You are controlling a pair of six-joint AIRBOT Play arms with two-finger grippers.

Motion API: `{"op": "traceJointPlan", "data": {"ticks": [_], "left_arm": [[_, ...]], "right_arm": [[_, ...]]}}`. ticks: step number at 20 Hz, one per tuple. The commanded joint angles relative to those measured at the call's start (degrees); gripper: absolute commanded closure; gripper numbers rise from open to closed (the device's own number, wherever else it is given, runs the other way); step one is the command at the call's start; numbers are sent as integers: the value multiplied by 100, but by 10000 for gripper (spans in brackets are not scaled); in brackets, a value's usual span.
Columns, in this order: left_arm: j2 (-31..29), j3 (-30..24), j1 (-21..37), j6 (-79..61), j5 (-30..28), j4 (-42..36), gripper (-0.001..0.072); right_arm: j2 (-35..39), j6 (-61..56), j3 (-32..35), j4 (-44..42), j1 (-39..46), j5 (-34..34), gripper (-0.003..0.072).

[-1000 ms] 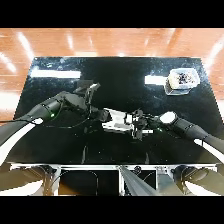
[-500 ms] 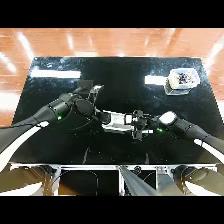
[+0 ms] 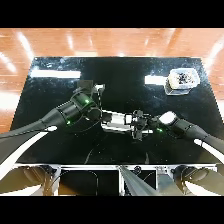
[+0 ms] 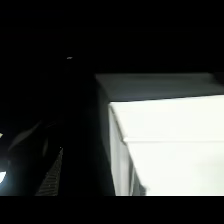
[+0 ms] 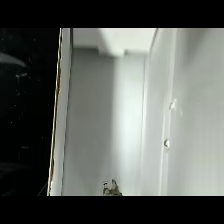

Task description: Fold the box and place the chain.

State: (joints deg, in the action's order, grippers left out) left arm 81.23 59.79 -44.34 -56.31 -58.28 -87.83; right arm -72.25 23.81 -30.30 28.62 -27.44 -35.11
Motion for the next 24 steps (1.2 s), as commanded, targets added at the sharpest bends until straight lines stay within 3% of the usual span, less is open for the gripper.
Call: {"op": "traceJointPlan", "data": {"ticks": [1,2,4,24], "left_arm": [[179,286,-155,553,-610,413,166],[258,328,-168,553,-601,321,198],[415,433,-223,533,-549,291,359],[833,529,-179,402,-264,-15,359]], "right_arm": [[0,-2,2,-2,-7,11,62],[2,-2,2,-4,-7,9,62],[2,-2,2,-4,-7,9,62],[0,-2,2,-2,-7,9,63]]}}
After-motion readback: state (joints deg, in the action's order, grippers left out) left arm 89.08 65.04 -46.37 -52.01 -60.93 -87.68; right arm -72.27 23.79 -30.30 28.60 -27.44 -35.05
